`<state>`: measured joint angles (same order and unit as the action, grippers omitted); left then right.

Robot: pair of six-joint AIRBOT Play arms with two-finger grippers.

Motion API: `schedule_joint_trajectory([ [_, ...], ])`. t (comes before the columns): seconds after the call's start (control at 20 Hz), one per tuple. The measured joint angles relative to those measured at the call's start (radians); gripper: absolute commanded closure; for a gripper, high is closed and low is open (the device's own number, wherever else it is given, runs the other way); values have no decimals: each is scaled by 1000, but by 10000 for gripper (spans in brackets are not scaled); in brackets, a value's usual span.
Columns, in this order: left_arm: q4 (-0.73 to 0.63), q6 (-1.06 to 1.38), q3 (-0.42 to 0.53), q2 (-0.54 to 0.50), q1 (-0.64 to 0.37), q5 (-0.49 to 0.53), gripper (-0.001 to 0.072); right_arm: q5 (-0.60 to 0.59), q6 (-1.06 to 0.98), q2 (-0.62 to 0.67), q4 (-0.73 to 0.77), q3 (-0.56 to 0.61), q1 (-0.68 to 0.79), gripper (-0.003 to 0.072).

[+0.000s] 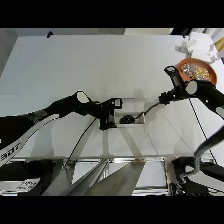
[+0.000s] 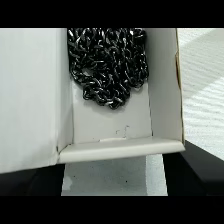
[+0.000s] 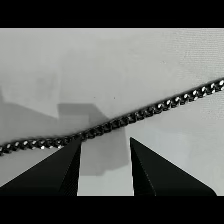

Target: Fold the box and place the chain.

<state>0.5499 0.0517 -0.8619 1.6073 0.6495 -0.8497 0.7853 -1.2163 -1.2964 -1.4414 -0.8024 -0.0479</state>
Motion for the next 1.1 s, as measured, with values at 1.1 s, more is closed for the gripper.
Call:
schedule_joint_trajectory([
  [1.1,0,0,0,0,0,0,506,-10,-44,-78,25,-24,0,399],
])
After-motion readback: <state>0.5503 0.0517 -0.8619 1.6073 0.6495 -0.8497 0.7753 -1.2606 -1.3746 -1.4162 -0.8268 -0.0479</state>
